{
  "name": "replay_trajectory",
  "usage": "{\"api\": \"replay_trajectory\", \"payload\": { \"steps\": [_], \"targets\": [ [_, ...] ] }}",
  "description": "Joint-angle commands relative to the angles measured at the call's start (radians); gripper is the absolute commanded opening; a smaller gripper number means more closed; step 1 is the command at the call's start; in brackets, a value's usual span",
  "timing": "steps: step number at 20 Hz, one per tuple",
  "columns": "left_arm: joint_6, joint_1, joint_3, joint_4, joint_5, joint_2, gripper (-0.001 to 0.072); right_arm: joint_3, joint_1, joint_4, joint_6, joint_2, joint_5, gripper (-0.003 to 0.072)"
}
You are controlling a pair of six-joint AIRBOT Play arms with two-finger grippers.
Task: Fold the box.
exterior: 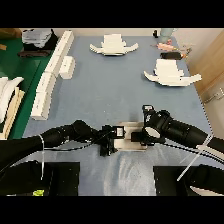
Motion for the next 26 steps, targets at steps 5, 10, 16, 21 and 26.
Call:
{"api": "replay_trajectory", "payload": {
  "steps": [5, 10, 16, 21, 26],
  "targets": [
    [0.0, 0.0, 0.001, -0.003, -0.001, 0.0, 0.0525, 0.001, 0.002, -0.019, 0.02, 0.018, 0.01, 0.0321],
    [0.0, 0.0, 0.001, -0.003, -0.002, 0.0, 0.0525, 0.001, 0.001, 0.03, -0.013, 0.072, 0.013, 0.0507],
    [0.0, 0.0, 0.001, -0.003, -0.001, 0.0, 0.0525, 0.001, 0.001, 0.062, -0.023, 0.234, 0.119, 0.0505],
    [0.0, 0.0, 0.001, -0.003, -0.002, 0.0, 0.0525, 0.0, -0.057, -0.056, -0.05, 0.412, 0.323, 0.0001],
    [0.0, 0.0, 0.001, -0.003, -0.001, 0.0, 0.0525, -0.002, -0.422, 0.009, -0.4, 0.374, 0.256, 0.0001]
  ]
}}
